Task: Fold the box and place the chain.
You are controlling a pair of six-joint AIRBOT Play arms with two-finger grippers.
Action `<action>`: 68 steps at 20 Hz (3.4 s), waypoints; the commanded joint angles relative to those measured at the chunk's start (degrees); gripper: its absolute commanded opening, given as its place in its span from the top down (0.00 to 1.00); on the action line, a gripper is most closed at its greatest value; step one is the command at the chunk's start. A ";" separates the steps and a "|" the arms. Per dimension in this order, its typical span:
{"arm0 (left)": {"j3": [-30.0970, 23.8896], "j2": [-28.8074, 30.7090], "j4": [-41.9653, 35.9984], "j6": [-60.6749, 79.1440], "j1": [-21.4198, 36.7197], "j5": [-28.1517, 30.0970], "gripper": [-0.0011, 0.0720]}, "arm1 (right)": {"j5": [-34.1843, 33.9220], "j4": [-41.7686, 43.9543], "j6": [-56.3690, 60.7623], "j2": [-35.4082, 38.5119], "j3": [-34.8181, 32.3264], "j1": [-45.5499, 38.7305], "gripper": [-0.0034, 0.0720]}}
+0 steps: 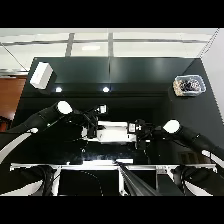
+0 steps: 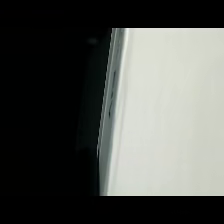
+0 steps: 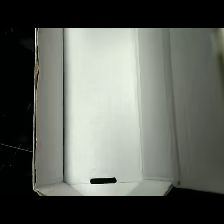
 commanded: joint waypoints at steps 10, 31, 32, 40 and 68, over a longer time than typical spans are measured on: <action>0.07 0.00 0.04 -0.11 0.00 -0.02 0.95 | -0.83 -0.33 0.39 -0.63 0.07 0.31 0.02; 0.07 0.00 0.02 -0.11 0.00 0.15 0.95 | -1.36 2.75 2.36 -0.74 0.33 0.31 0.02; 0.07 0.00 0.02 -0.09 0.00 0.15 0.95 | -1.36 2.75 2.34 -0.74 0.33 0.31 0.02; 0.07 0.00 0.02 -0.09 0.00 0.15 0.95 | -3.41 0.37 3.56 -0.81 0.33 2.80 0.02; 0.07 0.00 0.02 -0.11 0.00 -0.09 0.95 | -3.78 -3.39 6.62 -0.98 0.31 3.65 0.37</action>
